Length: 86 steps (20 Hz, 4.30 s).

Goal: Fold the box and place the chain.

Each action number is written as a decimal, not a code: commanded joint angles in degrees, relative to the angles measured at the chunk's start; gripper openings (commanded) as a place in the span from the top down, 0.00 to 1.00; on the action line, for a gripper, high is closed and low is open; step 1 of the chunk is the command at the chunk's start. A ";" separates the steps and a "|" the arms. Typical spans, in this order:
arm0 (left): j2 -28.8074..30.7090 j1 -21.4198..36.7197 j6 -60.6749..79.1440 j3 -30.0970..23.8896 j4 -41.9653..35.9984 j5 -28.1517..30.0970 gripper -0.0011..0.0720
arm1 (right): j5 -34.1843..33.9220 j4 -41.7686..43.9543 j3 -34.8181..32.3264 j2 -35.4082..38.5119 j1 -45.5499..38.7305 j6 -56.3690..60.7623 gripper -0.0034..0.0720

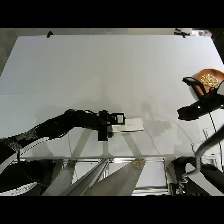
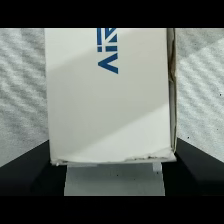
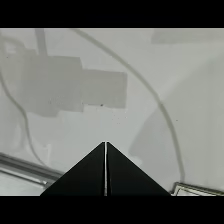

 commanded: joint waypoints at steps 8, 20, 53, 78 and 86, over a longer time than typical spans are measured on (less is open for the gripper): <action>0.02 0.04 -0.02 0.04 -0.02 0.04 0.97 | -11.43 -1.16 -0.11 -2.16 -3.72 6.29 0.94; 5.60 0.15 -11.52 0.04 -0.17 -6.34 0.98 | -8.83 -1.05 -0.09 -2.16 -3.72 7.50 0.94; 14.16 58.88 -62.82 -0.02 47.93 17.53 0.98 | -8.83 -1.05 -0.09 -2.16 -3.72 7.50 0.94; 20.22 59.52 -61.31 0.00 47.01 22.01 0.04 | -8.83 -1.05 -0.09 -2.14 -3.72 7.50 0.94; 31.54 59.49 -61.46 0.00 36.92 19.85 0.06 | -8.83 -1.05 -0.09 -2.16 -3.72 7.50 0.94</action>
